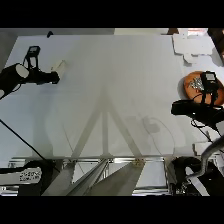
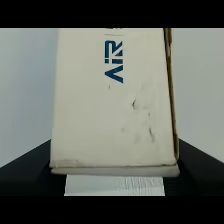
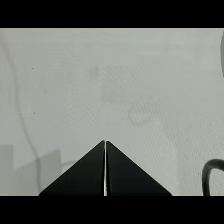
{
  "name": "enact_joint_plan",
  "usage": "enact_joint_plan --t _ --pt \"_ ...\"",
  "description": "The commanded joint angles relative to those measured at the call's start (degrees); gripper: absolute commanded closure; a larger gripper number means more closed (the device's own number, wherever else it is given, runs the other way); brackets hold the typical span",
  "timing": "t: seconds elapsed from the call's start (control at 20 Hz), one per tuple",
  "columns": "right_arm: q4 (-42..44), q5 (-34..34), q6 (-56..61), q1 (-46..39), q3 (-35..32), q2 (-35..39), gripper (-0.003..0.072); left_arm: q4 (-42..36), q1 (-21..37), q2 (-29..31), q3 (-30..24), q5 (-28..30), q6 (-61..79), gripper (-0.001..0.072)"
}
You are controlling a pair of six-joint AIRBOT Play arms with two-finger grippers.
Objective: Fold the box and place the chain.
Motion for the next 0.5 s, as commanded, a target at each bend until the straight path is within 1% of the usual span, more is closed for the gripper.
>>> enact_joint_plan --t 0.0,0.05,0.1,0.15,0.2,0.25,0.3,0.4,0.45 --pt "0.0 0.0 0.0 0.0 0.0 0.0 0.0679 0.1 -0.8 -4.3 -0.6 0.1 0.6 0.0704" --pt "0.0 0.0 0.0 0.0 0.0 0.0 0.0679 0.1 -0.8 -4.9 -0.6 0.1 0.6 0.0694" --pt "0.0 0.0 0.0 0.0 0.0 0.0 0.0679 0.1 -0.8 -5.3 -0.6 0.1 0.6 0.0662" --pt "0.0 0.0 0.0 0.0 0.0 0.0 0.0679 0.1 -0.8 -5.5 -0.6 -0.1 0.6 0.0583" --pt "0.0 0.0 0.0 0.0 0.0 0.0 0.0679 0.1 -0.8 -5.5 -0.6 -0.5 0.6 0.0436" --pt "0.0 0.0 0.0 0.0 0.0 0.0 0.0679 0.1 -0.8 -5.4 -0.6 -0.9 0.6 0.0263" --pt "0.0 0.0 0.0 0.0 0.0 0.0 0.0679 0.1 -0.8 -5.0 -0.6 -1.2 0.6 0.0141" --pt "0.0 0.0 0.0 0.0 0.0 0.0 0.0679 0.1 -0.8 -3.5 -0.6 -1.6 0.7 0.0020" --pt "0.0 0.0 0.0 0.0 0.0 0.0 0.0679 0.1 -0.8 -2.5 -0.6 -1.6 0.7 0.0011"
